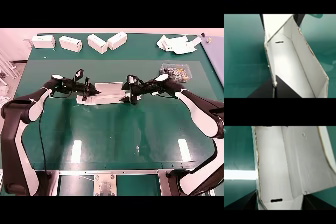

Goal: Fold the box and place the chain.

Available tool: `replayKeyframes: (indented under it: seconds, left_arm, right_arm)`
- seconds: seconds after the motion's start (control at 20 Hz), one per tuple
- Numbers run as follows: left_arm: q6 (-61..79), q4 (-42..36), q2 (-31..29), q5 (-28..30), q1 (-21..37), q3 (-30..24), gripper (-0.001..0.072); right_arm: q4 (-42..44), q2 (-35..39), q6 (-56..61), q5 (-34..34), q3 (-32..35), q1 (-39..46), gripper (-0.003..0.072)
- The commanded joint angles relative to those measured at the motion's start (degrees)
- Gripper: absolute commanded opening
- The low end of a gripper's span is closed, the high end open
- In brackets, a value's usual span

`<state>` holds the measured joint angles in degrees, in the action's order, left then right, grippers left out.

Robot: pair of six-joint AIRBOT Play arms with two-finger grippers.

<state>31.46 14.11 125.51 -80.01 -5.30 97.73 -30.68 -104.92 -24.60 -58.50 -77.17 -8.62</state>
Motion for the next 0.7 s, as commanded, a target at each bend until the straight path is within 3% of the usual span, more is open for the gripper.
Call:
replayKeyframes:
  seconds: [0.0,0.65]
  left_arm:
    - [0.0,0.0,0.0,0.0,0.0,0.0,0.0021]
    - [0.0,0.0,0.0,0.0,0.0,0.0,0.0021]
  right_arm:
    - [0.2,-3.1,-1.6,-5.2,-2.5,0.2,0.0625]
    - [2.2,-7.9,-1.6,-10.4,-5.2,0.2,0.0625]
